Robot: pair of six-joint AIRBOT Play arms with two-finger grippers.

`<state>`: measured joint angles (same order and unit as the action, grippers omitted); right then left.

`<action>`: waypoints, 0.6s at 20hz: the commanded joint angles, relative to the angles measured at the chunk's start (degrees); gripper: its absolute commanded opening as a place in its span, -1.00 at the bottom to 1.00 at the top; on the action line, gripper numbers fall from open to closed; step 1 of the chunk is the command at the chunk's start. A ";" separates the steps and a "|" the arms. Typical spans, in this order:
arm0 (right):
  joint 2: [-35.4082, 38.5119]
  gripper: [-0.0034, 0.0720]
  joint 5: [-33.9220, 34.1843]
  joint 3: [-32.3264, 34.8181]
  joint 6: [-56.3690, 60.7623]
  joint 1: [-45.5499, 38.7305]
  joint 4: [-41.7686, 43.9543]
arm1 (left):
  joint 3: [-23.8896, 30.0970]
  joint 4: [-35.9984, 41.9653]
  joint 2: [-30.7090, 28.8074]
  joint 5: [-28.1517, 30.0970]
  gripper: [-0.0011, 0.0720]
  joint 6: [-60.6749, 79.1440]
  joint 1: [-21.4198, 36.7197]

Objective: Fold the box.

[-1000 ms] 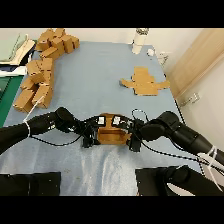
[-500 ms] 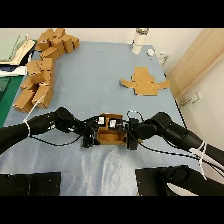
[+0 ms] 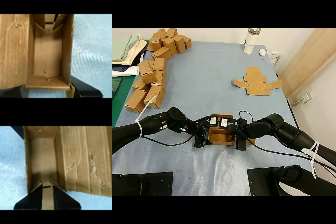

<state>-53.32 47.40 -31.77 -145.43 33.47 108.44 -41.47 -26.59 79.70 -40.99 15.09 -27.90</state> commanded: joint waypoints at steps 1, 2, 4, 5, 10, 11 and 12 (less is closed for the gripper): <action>0.07 -0.41 -0.26 0.07 -1.05 -0.04 -0.04 | 0.00 0.04 0.00 0.02 0.47 0.04 0.04; 0.09 -0.41 0.24 0.07 -1.05 -0.04 -0.22 | 0.00 0.04 0.00 0.02 0.48 0.04 0.04; 0.07 -0.41 0.00 0.09 -1.07 -0.04 -0.04 | 0.00 0.04 0.00 0.02 0.47 0.04 0.04; 0.07 -0.41 -0.39 0.09 -1.22 -0.04 0.44 | 0.00 0.04 0.00 0.02 0.48 0.04 0.04; 0.07 0.16 -3.63 2.60 -1.29 -0.04 3.02 | 0.00 0.04 0.00 0.02 0.48 0.04 0.04; 0.07 0.16 -4.11 2.99 -1.70 -0.04 3.23 | 0.00 0.04 0.00 0.02 0.47 0.04 0.04; 0.07 0.16 -4.44 3.21 -1.73 -0.04 3.23 | 0.00 0.04 0.00 0.02 0.47 0.04 0.04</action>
<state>-53.25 44.64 -29.63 -146.85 33.45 110.45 -41.47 -26.61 79.70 -40.95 15.22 -27.90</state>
